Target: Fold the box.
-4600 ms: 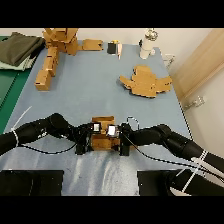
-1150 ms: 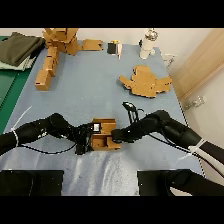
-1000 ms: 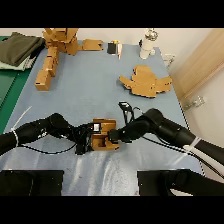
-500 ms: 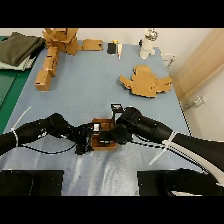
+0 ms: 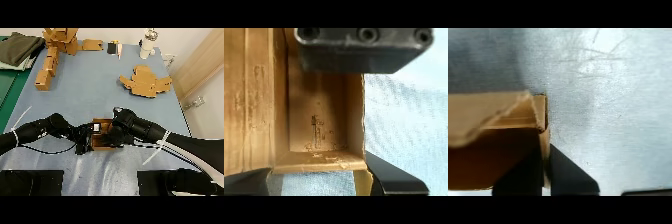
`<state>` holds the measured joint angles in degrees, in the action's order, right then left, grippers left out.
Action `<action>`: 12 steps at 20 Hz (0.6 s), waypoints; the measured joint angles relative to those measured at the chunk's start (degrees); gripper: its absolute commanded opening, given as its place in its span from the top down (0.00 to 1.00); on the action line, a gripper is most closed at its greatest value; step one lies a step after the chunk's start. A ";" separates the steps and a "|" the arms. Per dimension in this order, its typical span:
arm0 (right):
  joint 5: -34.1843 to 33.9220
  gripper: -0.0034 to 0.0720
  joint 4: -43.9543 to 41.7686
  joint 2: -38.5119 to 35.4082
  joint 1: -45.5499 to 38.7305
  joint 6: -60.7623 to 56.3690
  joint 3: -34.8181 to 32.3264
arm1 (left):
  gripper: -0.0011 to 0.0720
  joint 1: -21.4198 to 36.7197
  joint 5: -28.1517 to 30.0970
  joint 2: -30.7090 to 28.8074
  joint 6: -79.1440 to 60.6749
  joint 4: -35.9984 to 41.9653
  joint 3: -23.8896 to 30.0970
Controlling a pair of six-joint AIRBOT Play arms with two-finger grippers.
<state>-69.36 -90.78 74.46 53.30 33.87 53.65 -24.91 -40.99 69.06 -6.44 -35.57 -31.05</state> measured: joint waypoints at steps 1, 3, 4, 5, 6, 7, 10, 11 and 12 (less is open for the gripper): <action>-0.13 0.95 0.02 0.13 0.04 0.13 0.00 | 0.35 0.00 0.00 0.00 0.00 0.00 0.00; -0.33 0.86 -0.07 0.28 0.04 0.57 0.02 | 0.35 0.00 0.00 0.00 0.02 0.02 0.00; -0.39 0.54 -0.26 0.33 0.11 0.66 0.07 | 0.35 0.00 0.00 0.00 0.02 0.02 0.00; -0.61 0.41 -0.31 0.46 0.15 0.92 0.13 | 0.35 0.00 0.00 0.00 0.02 0.02 0.00; -0.59 0.41 -0.48 0.39 0.17 1.14 0.50 | 0.35 0.00 -0.02 0.00 0.04 0.04 0.00; -0.55 0.41 -0.81 0.31 0.28 1.29 0.92 | 0.35 0.00 0.00 0.00 0.02 0.02 0.00; -0.55 0.40 -1.09 -0.68 0.28 2.05 2.45 | 0.35 0.00 0.00 0.00 0.04 0.02 0.00; -0.87 0.40 -1.09 -1.14 0.22 2.16 2.93 | 0.35 0.00 0.00 0.00 0.04 0.02 0.00; -1.79 0.40 -1.09 -1.68 0.02 2.23 3.37 | 0.35 0.00 0.00 0.00 0.02 0.02 0.00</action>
